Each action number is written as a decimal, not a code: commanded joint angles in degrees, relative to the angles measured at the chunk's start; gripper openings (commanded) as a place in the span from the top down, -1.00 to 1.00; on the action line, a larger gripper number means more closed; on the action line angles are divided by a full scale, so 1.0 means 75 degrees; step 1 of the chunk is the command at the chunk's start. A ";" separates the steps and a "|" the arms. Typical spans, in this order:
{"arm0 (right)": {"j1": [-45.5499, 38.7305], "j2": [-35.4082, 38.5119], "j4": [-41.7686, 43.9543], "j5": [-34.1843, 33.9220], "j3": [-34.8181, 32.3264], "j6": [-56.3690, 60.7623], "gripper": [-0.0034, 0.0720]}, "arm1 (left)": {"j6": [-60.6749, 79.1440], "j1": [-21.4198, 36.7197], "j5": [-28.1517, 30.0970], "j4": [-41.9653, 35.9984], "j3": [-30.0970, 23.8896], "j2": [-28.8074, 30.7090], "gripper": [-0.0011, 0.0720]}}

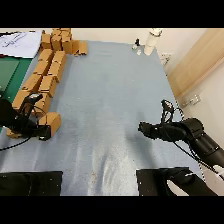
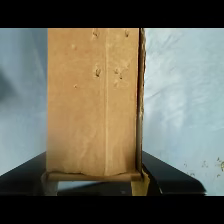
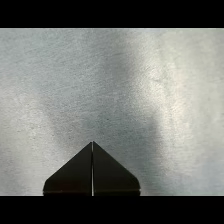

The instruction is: Fold the box.

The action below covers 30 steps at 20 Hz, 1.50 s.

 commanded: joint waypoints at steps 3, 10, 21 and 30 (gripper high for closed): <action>-0.0003 -0.0006 -0.0015 0.0032 0.0000 -0.0289 0.91 | -0.1594 0.0163 -0.1166 0.0670 -0.0006 0.0143 -0.43; -0.0003 -0.0006 -0.0012 0.0029 0.0003 -0.0402 0.91 | -0.1903 0.0163 0.0405 0.1361 -0.0006 -0.0248 -0.43; -0.0003 -0.0003 0.0137 0.0009 0.0003 -0.0420 0.91 | -0.1909 0.0163 0.1641 0.2165 -0.0003 -0.1716 -0.64; -0.0003 -0.0003 0.0137 0.0006 0.0000 -0.0481 0.91 | -0.1676 0.0163 0.0860 0.2197 0.0064 -0.1644 -0.94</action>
